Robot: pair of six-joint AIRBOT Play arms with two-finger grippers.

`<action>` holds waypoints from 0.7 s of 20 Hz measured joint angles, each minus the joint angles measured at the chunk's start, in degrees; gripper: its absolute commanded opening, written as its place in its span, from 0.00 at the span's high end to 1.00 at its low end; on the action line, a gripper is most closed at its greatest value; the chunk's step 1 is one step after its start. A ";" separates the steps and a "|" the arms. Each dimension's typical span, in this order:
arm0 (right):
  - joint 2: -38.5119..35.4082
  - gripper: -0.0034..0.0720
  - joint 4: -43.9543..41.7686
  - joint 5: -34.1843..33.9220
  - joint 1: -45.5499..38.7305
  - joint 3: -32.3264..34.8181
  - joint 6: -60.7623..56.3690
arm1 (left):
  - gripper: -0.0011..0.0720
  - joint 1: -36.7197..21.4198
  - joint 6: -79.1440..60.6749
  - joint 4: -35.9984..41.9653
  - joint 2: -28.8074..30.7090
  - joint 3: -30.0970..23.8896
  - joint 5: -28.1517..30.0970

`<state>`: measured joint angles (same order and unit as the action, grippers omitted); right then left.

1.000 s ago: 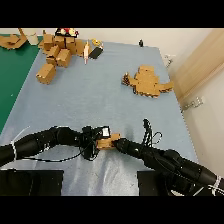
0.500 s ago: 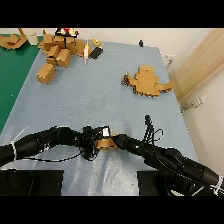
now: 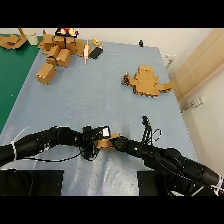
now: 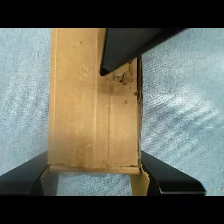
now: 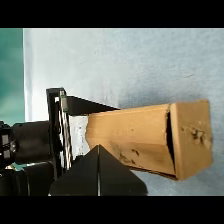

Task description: Fold the box.

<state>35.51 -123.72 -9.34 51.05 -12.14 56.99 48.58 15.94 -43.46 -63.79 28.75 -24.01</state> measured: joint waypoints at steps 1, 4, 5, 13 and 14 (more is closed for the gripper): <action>-0.46 0.95 0.76 -0.26 -0.63 0.00 0.00 | 0.25 0.00 0.00 0.00 0.00 0.00 0.00; -1.60 0.95 4.02 -3.56 -3.96 -0.13 -0.02 | 0.25 0.00 0.02 -0.02 0.00 0.00 0.00; -1.77 0.95 5.53 -5.46 -5.09 -0.46 -0.02 | 0.25 -0.02 0.02 -0.02 0.00 0.00 0.00; 3.02 0.95 30.12 -36.98 -16.46 -17.81 -1.49 | 0.25 0.00 0.07 0.00 0.00 0.00 -0.02; 4.92 0.95 32.57 -40.81 -17.81 -20.26 0.35 | 0.25 0.00 0.07 0.00 0.00 0.00 -0.02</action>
